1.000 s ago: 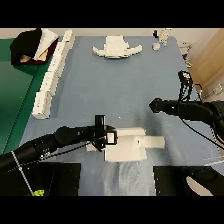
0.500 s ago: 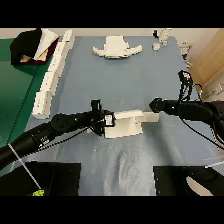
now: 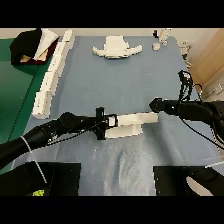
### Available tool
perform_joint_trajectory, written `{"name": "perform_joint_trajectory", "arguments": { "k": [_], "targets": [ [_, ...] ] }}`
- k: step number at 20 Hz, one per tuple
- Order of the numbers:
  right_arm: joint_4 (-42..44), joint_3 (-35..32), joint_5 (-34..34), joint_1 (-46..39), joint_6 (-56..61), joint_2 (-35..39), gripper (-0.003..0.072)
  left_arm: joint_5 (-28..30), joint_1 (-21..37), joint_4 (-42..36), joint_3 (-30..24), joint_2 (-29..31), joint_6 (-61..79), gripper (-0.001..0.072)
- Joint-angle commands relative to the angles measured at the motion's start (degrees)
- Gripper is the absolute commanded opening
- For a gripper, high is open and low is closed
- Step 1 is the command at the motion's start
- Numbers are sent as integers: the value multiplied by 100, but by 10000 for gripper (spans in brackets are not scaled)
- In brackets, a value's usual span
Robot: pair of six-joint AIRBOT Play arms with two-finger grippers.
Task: Fold the box.
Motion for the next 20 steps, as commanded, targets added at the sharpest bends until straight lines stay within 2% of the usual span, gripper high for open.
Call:
{"name": "perform_joint_trajectory", "arguments": {
  "k": [1, 3, 7, 10, 14, 20],
  "targets": [
    [-2, -2, 2, -2, 4, 0, 526, -48, 118, -24, 48, -61, -11, 12],
    [-2, -2, 0, -2, 7, 0, 526, -551, 446, -22, 208, -66, -85, 11],
    [-2, -2, 0, -2, 7, 0, 526, -2374, 1460, -15, 901, -404, -308, 12],
    [0, -2, 2, -2, 7, 0, 526, -3189, 1790, 48, 1425, -866, -452, 12],
    [-2, -2, 0, 0, 4, 0, 526, -3348, 1801, 42, 1711, -1357, -796, 12],
    [-4, -2, 2, -2, 4, 0, 526, -3311, 1801, 46, 1768, -1764, -894, 12]
  ]
}}
